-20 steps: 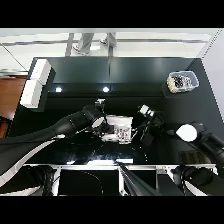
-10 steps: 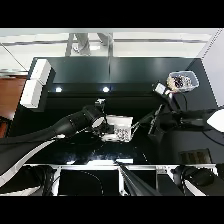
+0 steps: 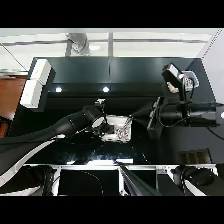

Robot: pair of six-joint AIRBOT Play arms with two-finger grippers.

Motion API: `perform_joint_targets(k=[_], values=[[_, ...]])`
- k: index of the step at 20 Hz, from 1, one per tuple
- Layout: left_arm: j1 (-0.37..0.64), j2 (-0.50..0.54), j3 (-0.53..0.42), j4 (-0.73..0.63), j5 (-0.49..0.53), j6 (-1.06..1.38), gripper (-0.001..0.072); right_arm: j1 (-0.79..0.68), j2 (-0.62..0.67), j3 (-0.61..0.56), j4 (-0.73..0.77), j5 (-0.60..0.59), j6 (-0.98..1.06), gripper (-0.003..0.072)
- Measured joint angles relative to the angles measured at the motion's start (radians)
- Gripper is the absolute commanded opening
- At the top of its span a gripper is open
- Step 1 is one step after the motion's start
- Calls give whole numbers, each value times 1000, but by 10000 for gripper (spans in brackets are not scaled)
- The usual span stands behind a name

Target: Fold the box and place the chain.

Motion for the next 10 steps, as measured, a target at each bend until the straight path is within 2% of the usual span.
perform_joint_targets(k=[6,8,9,10], values=[[0,0,0,0,0,0,32,2,-106,-114,-5,-35,13,74],[0,0,0,0,0,0,32,2,-131,-145,5,-49,16,463],[0,0,0,0,0,0,32,0,-138,-151,8,-50,16,496],[0,0,0,0,0,0,31,-5,-143,-151,11,-45,16,496]])
